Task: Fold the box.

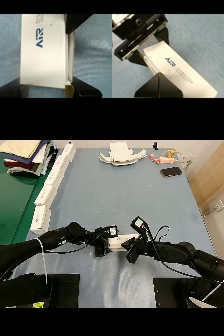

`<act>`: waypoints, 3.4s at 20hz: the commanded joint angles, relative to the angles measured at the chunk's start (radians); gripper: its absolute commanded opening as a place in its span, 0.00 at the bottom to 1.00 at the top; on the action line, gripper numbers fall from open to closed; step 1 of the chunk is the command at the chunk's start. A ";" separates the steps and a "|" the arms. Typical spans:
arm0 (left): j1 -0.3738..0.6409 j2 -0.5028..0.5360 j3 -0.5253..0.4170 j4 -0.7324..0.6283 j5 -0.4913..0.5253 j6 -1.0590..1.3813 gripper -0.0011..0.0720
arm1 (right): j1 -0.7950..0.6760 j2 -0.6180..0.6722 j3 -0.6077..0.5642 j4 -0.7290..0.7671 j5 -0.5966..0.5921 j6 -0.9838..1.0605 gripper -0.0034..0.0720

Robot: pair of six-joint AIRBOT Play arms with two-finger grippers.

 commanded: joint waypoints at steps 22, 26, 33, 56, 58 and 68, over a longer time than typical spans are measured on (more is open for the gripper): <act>-0.001 0.000 0.000 0.000 -0.006 0.003 0.57 | 0.023 0.052 0.168 -0.463 -0.199 0.041 0.55; 0.000 0.000 0.000 0.000 -0.006 0.003 0.57 | 0.025 -0.021 0.177 -0.483 -0.227 0.034 0.55; 0.000 0.000 0.000 0.000 -0.006 0.003 0.57 | 0.024 -0.092 0.201 -0.533 -0.266 0.021 0.54; 0.000 0.000 0.000 0.000 -0.006 0.003 0.57 | 0.025 -0.128 0.332 -0.592 -0.444 -0.065 0.76; 0.000 0.000 0.000 0.000 -0.006 0.003 0.57 | 0.025 -0.134 0.352 -0.592 -0.482 -0.065 0.76; 0.000 0.000 0.000 0.000 -0.006 0.003 0.57 | 0.025 -0.181 0.388 -0.626 -0.570 -0.083 0.76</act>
